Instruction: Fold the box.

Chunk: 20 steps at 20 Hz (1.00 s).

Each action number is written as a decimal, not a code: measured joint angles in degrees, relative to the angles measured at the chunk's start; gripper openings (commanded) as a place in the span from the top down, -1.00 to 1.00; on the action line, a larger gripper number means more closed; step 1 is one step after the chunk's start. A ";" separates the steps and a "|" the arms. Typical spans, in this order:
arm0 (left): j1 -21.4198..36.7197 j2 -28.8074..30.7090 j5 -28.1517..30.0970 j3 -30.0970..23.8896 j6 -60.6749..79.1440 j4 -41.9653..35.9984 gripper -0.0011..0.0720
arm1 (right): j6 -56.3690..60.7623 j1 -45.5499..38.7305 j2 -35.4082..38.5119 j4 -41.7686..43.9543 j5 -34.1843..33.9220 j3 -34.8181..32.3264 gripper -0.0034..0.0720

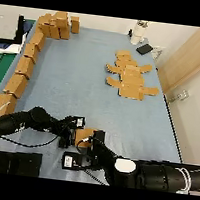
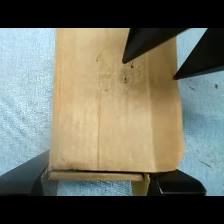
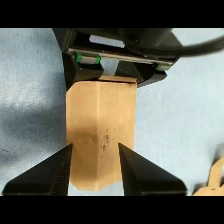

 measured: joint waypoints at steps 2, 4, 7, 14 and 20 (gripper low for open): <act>0.02 0.00 0.00 0.00 0.07 0.00 -0.44 | 0.09 0.02 -1.25 -0.61 0.17 0.02 -0.32; 0.02 0.00 0.00 0.00 0.09 0.00 -0.45 | 0.11 0.04 -1.95 -0.98 0.92 0.04 -0.31; 0.02 0.00 0.00 0.00 0.07 0.00 -0.45 | 0.13 0.04 -2.36 -1.42 1.25 0.04 -0.30; 0.00 0.00 0.00 0.00 0.07 0.02 -0.45 | 0.17 0.07 -1.38 -4.09 0.07 0.42 -0.14; 0.02 0.00 0.00 0.00 0.07 0.00 -0.44 | 0.22 0.09 0.28 -4.81 -0.79 1.01 0.13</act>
